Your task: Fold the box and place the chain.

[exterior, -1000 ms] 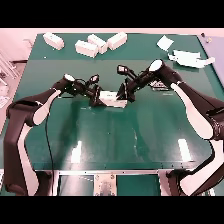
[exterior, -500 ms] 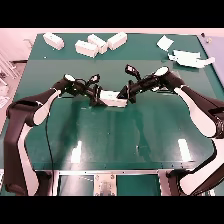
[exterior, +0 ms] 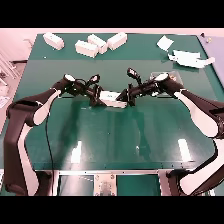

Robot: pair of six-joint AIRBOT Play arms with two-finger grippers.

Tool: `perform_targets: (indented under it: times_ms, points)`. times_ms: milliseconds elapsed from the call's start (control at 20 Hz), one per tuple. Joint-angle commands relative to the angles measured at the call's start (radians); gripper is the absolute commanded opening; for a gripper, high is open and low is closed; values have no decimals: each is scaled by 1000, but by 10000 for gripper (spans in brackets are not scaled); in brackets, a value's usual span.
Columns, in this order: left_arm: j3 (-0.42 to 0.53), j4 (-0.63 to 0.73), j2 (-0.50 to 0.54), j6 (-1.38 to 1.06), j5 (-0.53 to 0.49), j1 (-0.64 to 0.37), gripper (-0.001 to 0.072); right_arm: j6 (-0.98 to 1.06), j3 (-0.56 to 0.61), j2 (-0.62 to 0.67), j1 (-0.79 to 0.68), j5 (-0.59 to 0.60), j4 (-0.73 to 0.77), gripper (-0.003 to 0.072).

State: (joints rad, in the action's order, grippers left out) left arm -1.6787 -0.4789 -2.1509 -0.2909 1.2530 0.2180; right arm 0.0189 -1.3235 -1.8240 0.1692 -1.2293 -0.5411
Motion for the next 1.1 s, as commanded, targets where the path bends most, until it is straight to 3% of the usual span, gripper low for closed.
perform_targets:
  times_ms: [0, 250, 450, 600, 800, 1050]
  points:
    - [-1, 2, 0, 2, -5, -1, 592, -1, 2, 31, -8, 6, 37, 3]
    - [-1, 2, 0, 2, -5, -1, 592, 122, -79, 278, -17, 10, 84, 1]
    - [-1, 2, 0, 2, -5, -1, 592, 365, -37, 530, -77, 127, -105, 0]
    - [-1, 2, 0, 2, -5, -1, 592, 495, 94, 716, -137, 217, -179, 0]
    - [-1, 3, 0, 2, -5, -1, 592, 536, 358, 937, -222, 322, -204, 1]
    - [-5, 26, 2, 3, -4, -1, 592, 550, 564, 1077, -332, 342, -204, 2]
